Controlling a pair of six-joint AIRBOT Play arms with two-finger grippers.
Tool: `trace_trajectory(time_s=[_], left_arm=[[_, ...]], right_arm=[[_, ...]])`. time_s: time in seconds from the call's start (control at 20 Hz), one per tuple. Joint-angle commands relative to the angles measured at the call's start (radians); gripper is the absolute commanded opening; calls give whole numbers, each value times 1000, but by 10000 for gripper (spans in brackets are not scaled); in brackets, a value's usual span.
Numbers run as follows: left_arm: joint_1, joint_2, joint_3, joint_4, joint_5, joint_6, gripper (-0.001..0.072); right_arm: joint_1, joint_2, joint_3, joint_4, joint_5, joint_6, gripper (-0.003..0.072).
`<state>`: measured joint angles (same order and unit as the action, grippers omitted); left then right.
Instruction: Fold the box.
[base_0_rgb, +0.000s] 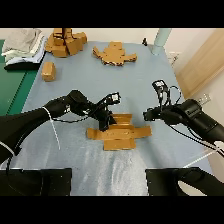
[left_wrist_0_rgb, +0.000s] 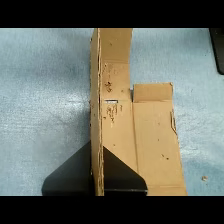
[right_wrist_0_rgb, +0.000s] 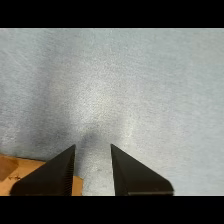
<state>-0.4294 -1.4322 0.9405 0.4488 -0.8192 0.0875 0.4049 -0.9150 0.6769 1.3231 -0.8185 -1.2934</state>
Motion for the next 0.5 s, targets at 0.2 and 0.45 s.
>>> trace_trajectory(time_s=[0.2,0.45], left_arm=[[1,0,1,0,-1,-34,14],[0,0,1,0,-1,-34,14]], right_arm=[[41,21,3,78,-97,-192,2],[302,79,-39,87,-155,-316,1]])
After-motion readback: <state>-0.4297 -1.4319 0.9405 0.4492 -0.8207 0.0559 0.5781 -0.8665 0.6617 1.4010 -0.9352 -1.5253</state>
